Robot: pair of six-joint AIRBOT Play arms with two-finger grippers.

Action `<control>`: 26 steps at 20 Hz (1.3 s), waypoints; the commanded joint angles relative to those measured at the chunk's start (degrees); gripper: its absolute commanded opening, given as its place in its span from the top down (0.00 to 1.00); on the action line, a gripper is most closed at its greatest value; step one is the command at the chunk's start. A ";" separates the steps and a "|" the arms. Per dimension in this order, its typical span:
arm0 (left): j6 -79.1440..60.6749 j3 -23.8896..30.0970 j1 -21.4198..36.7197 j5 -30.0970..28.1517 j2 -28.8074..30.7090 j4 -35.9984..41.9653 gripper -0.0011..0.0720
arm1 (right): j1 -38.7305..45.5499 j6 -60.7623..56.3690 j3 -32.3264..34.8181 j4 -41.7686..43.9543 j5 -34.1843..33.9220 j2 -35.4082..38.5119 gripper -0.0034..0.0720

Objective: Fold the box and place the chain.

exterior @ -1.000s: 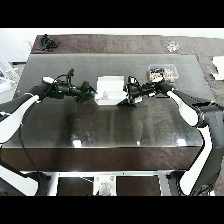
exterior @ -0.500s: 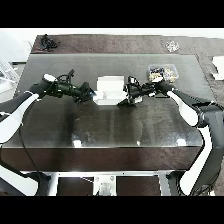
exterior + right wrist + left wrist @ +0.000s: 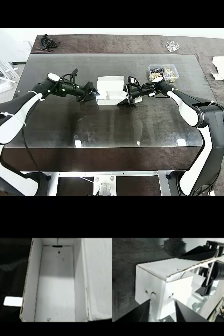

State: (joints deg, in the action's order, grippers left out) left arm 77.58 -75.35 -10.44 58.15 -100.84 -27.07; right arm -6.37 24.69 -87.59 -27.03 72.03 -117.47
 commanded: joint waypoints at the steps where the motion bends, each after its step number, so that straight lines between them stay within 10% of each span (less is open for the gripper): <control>1: 1.03 -0.09 -0.85 -0.44 -0.04 -0.44 0.45 | 0.00 -0.02 -0.02 0.02 0.00 0.02 0.17; 9: 6.45 -3.61 -1.27 1.05 -0.39 -7.28 0.45 | 0.00 -0.02 -0.02 0.02 0.02 0.02 0.17; 10: 6.47 -3.63 -1.27 1.05 -0.39 -7.28 0.40 | 0.00 -0.02 -0.02 0.02 0.02 0.02 0.17; 11: 6.47 -3.63 -1.27 1.07 -0.39 -7.28 0.05 | 0.00 -0.02 -0.02 0.02 0.02 0.02 0.17; 12: 6.45 -3.63 -1.27 1.03 -0.39 -7.28 0.00 | 0.00 -0.02 -0.02 0.02 0.02 0.02 0.17; 19: 6.32 -3.65 -1.33 0.50 -0.42 -7.26 0.00 | 0.00 0.00 -0.02 0.02 0.02 0.02 0.17; 21: 5.95 -3.65 -1.77 0.02 -0.42 -7.19 0.23 | 0.00 0.00 -0.02 0.02 0.02 0.02 0.17; 26: 6.03 -6.67 -2.78 1.81 -2.49 -7.37 0.24 | 0.00 -0.02 -0.02 0.02 0.00 0.02 0.17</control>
State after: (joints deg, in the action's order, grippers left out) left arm 83.72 -80.07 -12.84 58.30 -102.00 -34.33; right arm -6.37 24.69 -87.61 -27.00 72.03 -117.47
